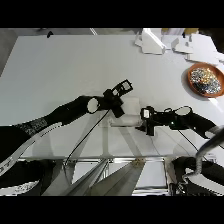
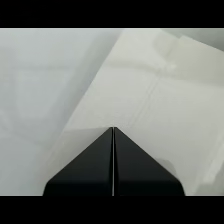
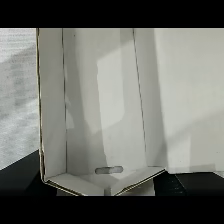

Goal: Fold the box and place the chain.

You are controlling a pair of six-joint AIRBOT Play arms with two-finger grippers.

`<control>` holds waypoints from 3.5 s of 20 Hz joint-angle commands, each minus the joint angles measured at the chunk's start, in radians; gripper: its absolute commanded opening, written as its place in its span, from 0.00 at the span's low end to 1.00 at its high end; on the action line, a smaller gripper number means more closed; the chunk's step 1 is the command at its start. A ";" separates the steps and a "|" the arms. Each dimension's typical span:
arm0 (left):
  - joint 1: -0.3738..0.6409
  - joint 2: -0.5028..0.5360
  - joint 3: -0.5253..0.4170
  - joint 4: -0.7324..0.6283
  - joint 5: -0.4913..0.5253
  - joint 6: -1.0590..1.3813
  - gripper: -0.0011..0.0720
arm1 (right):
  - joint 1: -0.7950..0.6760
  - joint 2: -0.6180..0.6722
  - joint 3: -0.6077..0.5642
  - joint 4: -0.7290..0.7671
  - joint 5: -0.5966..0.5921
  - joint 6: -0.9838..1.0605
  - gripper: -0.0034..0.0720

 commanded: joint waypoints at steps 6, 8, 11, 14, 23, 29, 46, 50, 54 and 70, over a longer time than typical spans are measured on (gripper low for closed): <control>0.077 0.248 0.000 0.135 -0.437 0.008 0.03 | 0.000 0.000 0.001 0.000 0.001 0.000 0.39; 0.110 0.284 -0.007 0.147 -0.548 0.047 0.03 | 0.000 0.000 0.001 0.000 0.001 0.000 0.39; 0.149 0.305 -0.076 0.128 -0.543 0.215 0.06 | 0.000 0.000 0.001 0.000 0.001 0.000 0.39; 0.161 0.280 -0.143 0.036 -0.486 0.333 0.06 | 0.000 0.000 0.001 0.000 0.001 0.000 0.39; 0.189 0.222 -0.220 -0.006 -0.414 0.599 0.24 | 0.000 0.000 0.001 -0.001 0.001 0.000 0.39; 0.187 0.222 -0.268 -0.090 -0.332 0.785 0.40 | 0.000 0.000 0.001 0.000 0.001 0.000 0.39; 0.084 0.163 -0.268 -0.285 -0.186 0.853 0.38 | 0.000 0.000 0.001 -0.001 0.001 0.000 0.39; 0.077 0.146 -0.268 -0.301 -0.182 0.853 0.33 | 0.000 0.000 0.001 -0.001 0.001 0.000 0.39; 0.052 0.136 -0.268 -0.332 -0.140 0.853 0.28 | 0.000 0.000 0.001 -0.001 0.001 0.000 0.39; 0.108 0.313 -0.268 -0.076 -0.294 0.239 0.02 | 0.000 0.000 0.001 -0.001 0.001 0.000 0.39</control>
